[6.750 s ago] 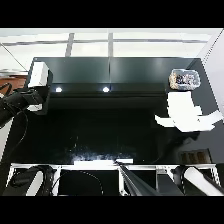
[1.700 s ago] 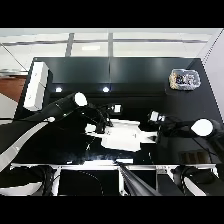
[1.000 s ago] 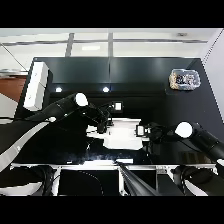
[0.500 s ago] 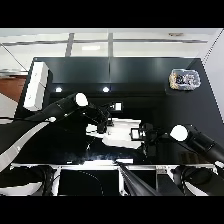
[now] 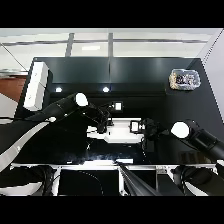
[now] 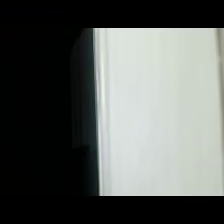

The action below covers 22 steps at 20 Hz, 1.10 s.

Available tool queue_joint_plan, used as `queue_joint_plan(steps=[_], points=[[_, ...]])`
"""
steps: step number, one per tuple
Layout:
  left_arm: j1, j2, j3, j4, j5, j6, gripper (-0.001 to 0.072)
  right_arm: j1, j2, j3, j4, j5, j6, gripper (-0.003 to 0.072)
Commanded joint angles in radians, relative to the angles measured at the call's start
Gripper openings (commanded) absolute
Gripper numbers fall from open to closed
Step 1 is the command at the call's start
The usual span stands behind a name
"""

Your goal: Fold the box and place the chain.

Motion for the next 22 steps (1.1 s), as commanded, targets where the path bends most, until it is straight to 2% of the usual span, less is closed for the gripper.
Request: queue_joint_plan(steps=[1,9,13,15,17,18,22], points=[[0.0,-0.001,0.0,0.0,-0.003,0.001,0.0031,-0.016,0.001,0.028,-0.009,0.002,0.043,0.0711],[0.0,-0.001,0.0,0.0,0.003,0.001,0.0031,-0.146,0.055,0.041,0.011,-0.002,0.074,0.0711],[0.0,-0.001,0.0,0.0,0.005,0.001,0.003,-0.145,0.021,0.013,0.134,-0.014,-0.036,0.0711],[0.0,-0.001,0.0,0.0,0.005,0.001,0.0031,-0.153,-0.002,0.006,0.143,-0.074,-0.061,0.0711],[0.0,-0.001,0.0,0.0,0.011,0.001,0.003,-0.182,-0.03,0.007,0.26,-0.122,-0.134,0.0711],[0.0,-0.001,0.0,0.0,0.017,0.001,0.003,-0.19,-0.045,0.007,0.303,-0.102,-0.184,0.0711],[0.0,-0.001,0.0,0.0,0.028,0.002,0.003,-0.189,-0.1,0.006,0.303,0.031,-0.234,0.0711]])
